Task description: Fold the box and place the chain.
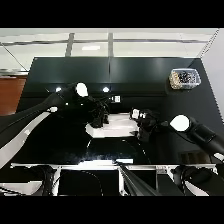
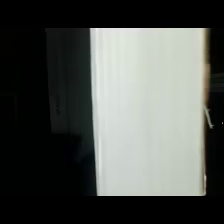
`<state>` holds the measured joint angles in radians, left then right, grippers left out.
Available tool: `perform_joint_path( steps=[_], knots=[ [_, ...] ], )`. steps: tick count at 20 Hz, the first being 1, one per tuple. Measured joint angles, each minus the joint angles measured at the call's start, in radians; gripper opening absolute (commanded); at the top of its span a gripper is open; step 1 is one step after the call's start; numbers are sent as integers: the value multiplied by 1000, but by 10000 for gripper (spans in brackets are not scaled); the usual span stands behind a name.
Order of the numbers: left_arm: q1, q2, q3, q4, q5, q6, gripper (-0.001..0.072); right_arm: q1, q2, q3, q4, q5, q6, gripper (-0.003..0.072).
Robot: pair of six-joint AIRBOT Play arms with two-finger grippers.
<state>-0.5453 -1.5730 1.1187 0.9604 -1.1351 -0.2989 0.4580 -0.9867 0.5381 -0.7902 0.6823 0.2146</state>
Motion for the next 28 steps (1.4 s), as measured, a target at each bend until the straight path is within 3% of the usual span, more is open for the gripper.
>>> perform_joint_path(
  steps=[9, 20, 28],
  knots=[
    [0, 1, 0, 0, 2, 3, 29, -67, -2, 20, 19, 22, -34, 686],
    [0, 6, 2, 3, -4, 5, 29, -81, -89, 13, 192, 127, -229, 686],
    [0, 8, 12, 2, -8, 5, 29, -80, -126, -70, 253, 147, -365, 686]
  ],
)
